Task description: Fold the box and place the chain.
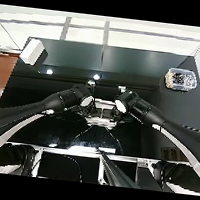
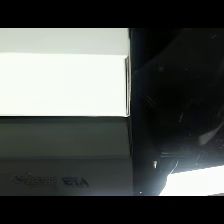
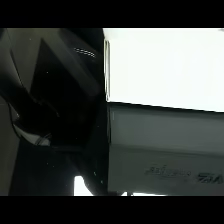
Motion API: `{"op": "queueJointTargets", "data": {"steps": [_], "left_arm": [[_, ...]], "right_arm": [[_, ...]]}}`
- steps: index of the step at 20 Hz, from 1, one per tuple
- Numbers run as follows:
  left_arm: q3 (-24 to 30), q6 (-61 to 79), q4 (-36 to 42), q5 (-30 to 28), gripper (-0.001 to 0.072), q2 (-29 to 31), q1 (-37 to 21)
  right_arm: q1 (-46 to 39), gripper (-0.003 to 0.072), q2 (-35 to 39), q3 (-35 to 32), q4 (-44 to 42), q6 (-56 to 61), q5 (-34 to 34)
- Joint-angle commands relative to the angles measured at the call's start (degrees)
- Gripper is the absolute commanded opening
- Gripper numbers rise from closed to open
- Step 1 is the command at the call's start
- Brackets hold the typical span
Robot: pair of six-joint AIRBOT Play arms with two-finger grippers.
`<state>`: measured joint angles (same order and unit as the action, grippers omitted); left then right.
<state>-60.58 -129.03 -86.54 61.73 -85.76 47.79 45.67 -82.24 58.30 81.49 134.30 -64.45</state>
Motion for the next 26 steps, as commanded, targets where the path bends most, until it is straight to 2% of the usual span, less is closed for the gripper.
{"op": "queueJointTargets", "data": {"steps": [1,4,5,6,7,8,12,13,14,15,16,19,22,23,24,26], "left_arm": [[0.0,-0.2,0.0,0.0,0.0026,0.0,0.0],[0.0,-0.2,0.0,0.0,0.0026,0.0,0.0],[0.0,-0.2,0.0,0.0,0.0026,0.0,0.0],[0.0,-0.2,0.0,0.0,0.0026,0.0,0.0],[0.0,-0.2,0.0,0.0,0.0026,0.0,0.0],[0.0,-0.2,0.0,0.0,0.0026,0.0,0.0],[0.0,-0.2,0.0,0.1,0.0026,0.0,0.0],[0.0,-0.2,0.0,0.1,0.0026,0.0,0.0],[0.0,-0.2,0.0,0.1,0.0026,0.0,0.0],[0.0,-0.2,0.0,0.0,0.0026,0.0,0.0],[0.0,-0.2,0.0,0.0,0.0026,0.0,0.0],[0.0,-0.2,0.0,0.1,0.0026,0.0,0.0],[0.0,-0.2,0.0,0.0,0.0026,0.0,0.0],[0.0,-0.2,0.0,0.1,0.0026,0.0,-0.1],[0.0,-0.2,0.0,0.1,0.0026,0.0,-0.2],[0.0,-0.2,0.0,0.0,0.0026,0.0,-0.2]], "right_arm": [[0.0,0.0248,0.0,0.0,-0.1,0.1,-0.3],[0.0,0.0253,0.0,0.0,0.0,0.4,-0.3],[0.0,0.0228,0.0,0.0,0.2,0.5,-0.3],[0.0,0.0167,0.0,0.0,0.2,0.5,-0.3],[0.0,0.0159,0.0,0.0,0.2,0.5,-0.3],[0.0,0.0011,0.0,0.0,0.4,0.5,-0.2],[0.0,0.0013,0.0,0.0,0.7,0.5,-0.3],[-0.2,0.0033,0.1,0.0,0.7,0.4,-0.4],[-0.5,0.0227,0.3,0.0,0.4,0.5,-1.4],[-0.9,0.0361,0.5,0.1,0.0,0.2,-2.8],[-1.4,0.0394,1.3,0.2,0.0,-0.9,-4.2],[-2.4,0.0394,7.3,0.2,0.2,-4.8,-3.7],[-2.8,0.0394,18.1,0.2,1.4,-9.1,-5.9],[-2.8,0.0394,22.1,0.2,4.8,-9.2,-8.5],[-2.8,0.0394,26.1,0.1,11.8,-9.1,-12.8],[-3.7,0.0386,31.8,-1.5,30.9,-7.8,-24.0]]}}
